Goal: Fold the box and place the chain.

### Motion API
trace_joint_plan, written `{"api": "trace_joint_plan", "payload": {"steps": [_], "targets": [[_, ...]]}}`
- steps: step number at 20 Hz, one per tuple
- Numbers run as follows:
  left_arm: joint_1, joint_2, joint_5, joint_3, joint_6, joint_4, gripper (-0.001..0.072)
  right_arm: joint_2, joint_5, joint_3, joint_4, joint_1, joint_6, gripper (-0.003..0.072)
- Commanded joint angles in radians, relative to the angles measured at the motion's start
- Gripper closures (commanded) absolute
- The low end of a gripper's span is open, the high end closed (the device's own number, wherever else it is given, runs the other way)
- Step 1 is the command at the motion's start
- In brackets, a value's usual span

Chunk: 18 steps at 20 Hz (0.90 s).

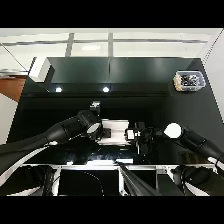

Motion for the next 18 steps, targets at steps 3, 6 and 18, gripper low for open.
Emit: {"api": "trace_joint_plan", "payload": {"steps": [3,6,18], "targets": [[0.0,-0.001,0.007,0.0,0.0,0.0,0.0682,-0.03,-0.027,0.0,0.116,0.017,-0.004,0.0469],[0.0,-0.001,0.006,0.0,0.0,-0.002,0.0682,-0.054,-0.056,0.0,0.159,0.017,-0.004,0.0469],[0.001,-0.001,0.003,0.0,0.0,-0.003,0.0682,-0.055,-0.038,0.0,0.047,0.014,0.059,0.0466]]}}
